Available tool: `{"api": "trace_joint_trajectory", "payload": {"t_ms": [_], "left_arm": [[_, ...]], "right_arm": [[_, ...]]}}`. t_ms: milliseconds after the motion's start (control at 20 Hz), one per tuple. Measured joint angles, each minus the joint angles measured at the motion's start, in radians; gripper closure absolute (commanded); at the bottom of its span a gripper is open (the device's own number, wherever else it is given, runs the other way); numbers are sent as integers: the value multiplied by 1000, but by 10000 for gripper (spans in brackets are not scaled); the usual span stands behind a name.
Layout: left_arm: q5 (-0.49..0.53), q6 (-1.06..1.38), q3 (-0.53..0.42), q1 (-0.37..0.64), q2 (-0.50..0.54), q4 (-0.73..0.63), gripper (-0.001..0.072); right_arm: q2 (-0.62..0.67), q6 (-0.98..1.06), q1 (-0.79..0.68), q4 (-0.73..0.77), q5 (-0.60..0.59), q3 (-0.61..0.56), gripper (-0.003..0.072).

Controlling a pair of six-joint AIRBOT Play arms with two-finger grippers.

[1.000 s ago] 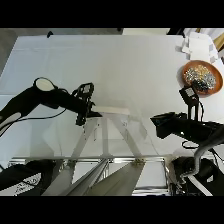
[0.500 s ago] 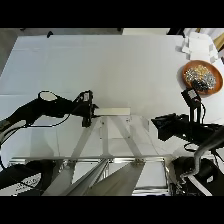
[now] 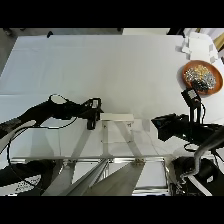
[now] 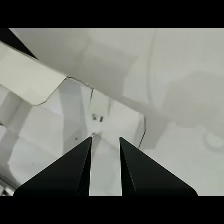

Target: Fold the box and place the chain.

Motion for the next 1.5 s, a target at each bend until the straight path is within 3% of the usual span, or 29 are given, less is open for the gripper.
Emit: {"api": "trace_joint_trajectory", "payload": {"t_ms": [400,1500], "left_arm": [[51,-13,0,-12,-5,6,707],[60,-13,0,-12,-29,6,699]], "right_arm": [[0,0,0,0,0,0,489],[0,0,0,0,0,0,490]]}}
